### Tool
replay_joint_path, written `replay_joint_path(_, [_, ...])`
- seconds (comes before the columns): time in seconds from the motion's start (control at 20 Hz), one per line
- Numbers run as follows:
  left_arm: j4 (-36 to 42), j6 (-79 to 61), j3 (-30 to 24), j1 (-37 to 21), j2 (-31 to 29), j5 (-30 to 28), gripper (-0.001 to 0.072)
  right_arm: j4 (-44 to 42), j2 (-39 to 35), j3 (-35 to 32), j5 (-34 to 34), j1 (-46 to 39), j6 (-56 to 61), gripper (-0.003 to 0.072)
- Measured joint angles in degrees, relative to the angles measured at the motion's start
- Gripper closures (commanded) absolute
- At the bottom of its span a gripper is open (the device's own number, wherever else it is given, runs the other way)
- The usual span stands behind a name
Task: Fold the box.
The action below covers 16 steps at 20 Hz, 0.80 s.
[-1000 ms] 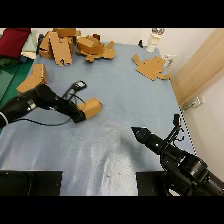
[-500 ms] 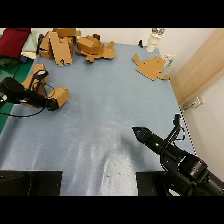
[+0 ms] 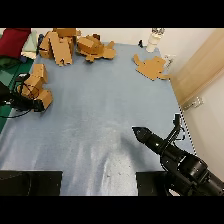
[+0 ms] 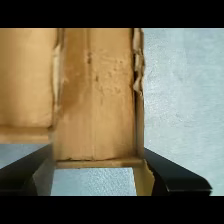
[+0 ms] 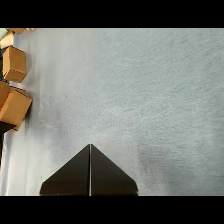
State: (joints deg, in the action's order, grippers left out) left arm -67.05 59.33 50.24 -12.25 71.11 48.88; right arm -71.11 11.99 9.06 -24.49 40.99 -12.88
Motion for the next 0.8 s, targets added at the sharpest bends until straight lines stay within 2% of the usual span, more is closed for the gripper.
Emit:
replay_joint_path(0.15, [-0.9,3.3,0.1,-0.6,-0.2,2.4,0.0011,0.0,0.0,0.0,0.0,0.0,0.0,0.0682])
replay_joint_path(0.35, [-0.3,8.1,0.8,-0.9,-2.0,9.4,0.0011,0.3,0.0,0.0,0.0,0.0,0.0,0.0682])
replay_joint_path(0.65, [8.1,12.9,1.1,-0.7,-10.0,22.7,0.0012,1.5,0.0,0.0,0.0,0.1,-1.6,0.0681])
replay_joint_path(0.8, [13.4,13.5,1.1,2.9,-14.1,24.7,0.0012,1.6,1.9,0.7,0.0,0.1,-2.8,0.0680])
